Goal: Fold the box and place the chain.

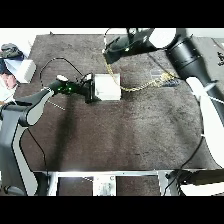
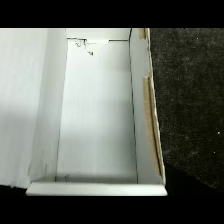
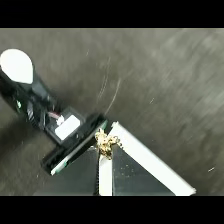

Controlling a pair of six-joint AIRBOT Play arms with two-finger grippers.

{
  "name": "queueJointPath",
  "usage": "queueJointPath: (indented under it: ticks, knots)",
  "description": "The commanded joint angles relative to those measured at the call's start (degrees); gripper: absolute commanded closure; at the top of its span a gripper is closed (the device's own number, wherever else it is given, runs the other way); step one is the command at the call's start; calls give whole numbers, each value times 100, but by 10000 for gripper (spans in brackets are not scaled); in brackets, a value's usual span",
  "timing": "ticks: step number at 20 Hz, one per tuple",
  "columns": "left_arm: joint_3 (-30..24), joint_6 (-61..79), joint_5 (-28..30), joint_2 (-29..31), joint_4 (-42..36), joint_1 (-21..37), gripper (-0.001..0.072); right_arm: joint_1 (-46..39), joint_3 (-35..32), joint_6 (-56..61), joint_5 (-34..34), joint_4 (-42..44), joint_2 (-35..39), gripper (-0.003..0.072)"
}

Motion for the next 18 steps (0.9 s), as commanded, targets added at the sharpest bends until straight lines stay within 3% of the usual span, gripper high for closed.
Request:
queueJointPath:
  ticks: [1,4,5,6,7,12,18]
  knots:
    - [2,2,2,-2,0,0,357,7,-184,-9,101,219,-424,677]
    - [2,2,2,-2,0,0,357,-33,-186,-9,531,199,-664,675]
    - [2,2,2,-2,0,0,357,-74,-186,-9,605,197,-710,541]
    - [2,2,2,-2,0,0,357,-140,-197,-20,634,192,-728,320]
    - [2,2,2,-2,0,0,357,-214,-216,-109,638,192,-723,366]
    - [2,0,0,-2,0,0,356,-1137,-376,20,1108,201,-697,362]
    - [2,0,2,-2,0,0,357,-2708,-1991,557,535,234,-557,362]
